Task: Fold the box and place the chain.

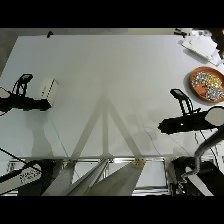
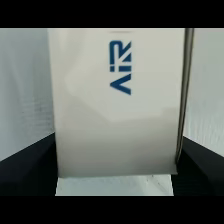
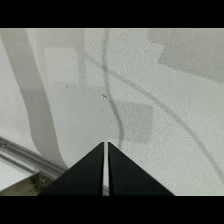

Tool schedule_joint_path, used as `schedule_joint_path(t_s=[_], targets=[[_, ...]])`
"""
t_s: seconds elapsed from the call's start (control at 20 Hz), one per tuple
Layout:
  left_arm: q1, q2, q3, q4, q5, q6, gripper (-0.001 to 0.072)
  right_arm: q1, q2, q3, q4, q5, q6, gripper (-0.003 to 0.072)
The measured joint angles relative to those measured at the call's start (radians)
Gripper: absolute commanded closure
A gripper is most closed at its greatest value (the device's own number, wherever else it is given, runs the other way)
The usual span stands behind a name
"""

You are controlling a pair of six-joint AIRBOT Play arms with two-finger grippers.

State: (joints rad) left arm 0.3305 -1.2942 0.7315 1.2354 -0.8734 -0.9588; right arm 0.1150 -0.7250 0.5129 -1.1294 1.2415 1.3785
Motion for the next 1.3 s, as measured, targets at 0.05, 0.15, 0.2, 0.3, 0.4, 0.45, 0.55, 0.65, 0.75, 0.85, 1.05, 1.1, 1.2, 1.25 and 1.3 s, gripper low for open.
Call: schedule_joint_path(t_s=[0.05, 0.15, 0.2, 0.3, 0.4, 0.45, 0.55, 0.65, 0.75, 0.85, 1.05, 1.1, 1.2, 1.25, 1.3], targets=[[0.003, 0.001, 0.000, -0.003, -0.011, -0.003, 0.0004, 0.000, 0.000, 0.000, 0.000, 0.000, -0.006, 0.0258], [0.006, 0.016, 0.000, -0.006, -0.021, -0.004, -0.0002, 0.000, 0.000, 0.000, 0.000, 0.000, -0.013, 0.0171], [0.007, 0.032, 0.000, -0.007, -0.027, -0.006, -0.0002, 0.000, 0.000, 0.000, 0.000, 0.000, -0.015, 0.0137], [0.009, 0.079, 0.000, -0.008, -0.034, 0.002, -0.0002, 0.000, 0.000, 0.000, 0.000, 0.000, -0.019, 0.0136], [0.010, 0.142, 0.000, -0.008, -0.037, 0.010, -0.0001, 0.000, 0.000, 0.000, 0.000, 0.000, -0.023, 0.0136], [0.010, 0.179, 0.000, -0.008, -0.040, 0.010, 0.0001, 0.000, 0.000, 0.000, 0.000, 0.001, -0.024, 0.0136], [0.010, 0.253, 0.000, -0.013, -0.050, 0.008, 0.0009, 0.000, 0.000, 0.000, 0.000, 0.001, -0.025, 0.0136], [0.010, 0.320, 0.000, -0.037, -0.071, -0.011, 0.0010, 0.000, 0.000, 0.000, 0.000, 0.002, -0.025, 0.0136], [0.010, 0.366, 0.000, -0.070, -0.109, -0.021, 0.0010, 0.000, 0.000, 0.000, 0.000, 0.002, -0.026, 0.0136], [0.008, 0.388, 0.000, -0.105, -0.157, -0.029, 0.0012, 0.000, 0.000, 0.000, 0.000, 0.002, -0.026, 0.0136], [-0.042, 0.396, -0.035, -0.195, -0.232, -0.036, 0.0015, 0.000, 0.000, 0.000, 0.001, 0.002, -0.026, 0.0136], [-0.066, 0.396, -0.053, -0.210, -0.237, -0.036, 0.0015, 0.000, 0.000, 0.000, 0.001, 0.002, -0.026, 0.0136], [-0.123, 0.397, -0.096, -0.230, -0.230, -0.036, 0.0015, 0.000, 0.000, 0.000, 0.001, 0.002, -0.026, 0.0137], [-0.149, 0.397, -0.113, -0.236, -0.221, -0.035, 0.0015, 0.000, 0.000, 0.000, 0.001, 0.002, -0.026, 0.0137], [-0.173, 0.397, -0.128, -0.241, -0.212, -0.035, 0.0015, 0.000, 0.000, 0.000, 0.001, 0.002, -0.026, 0.0137]])
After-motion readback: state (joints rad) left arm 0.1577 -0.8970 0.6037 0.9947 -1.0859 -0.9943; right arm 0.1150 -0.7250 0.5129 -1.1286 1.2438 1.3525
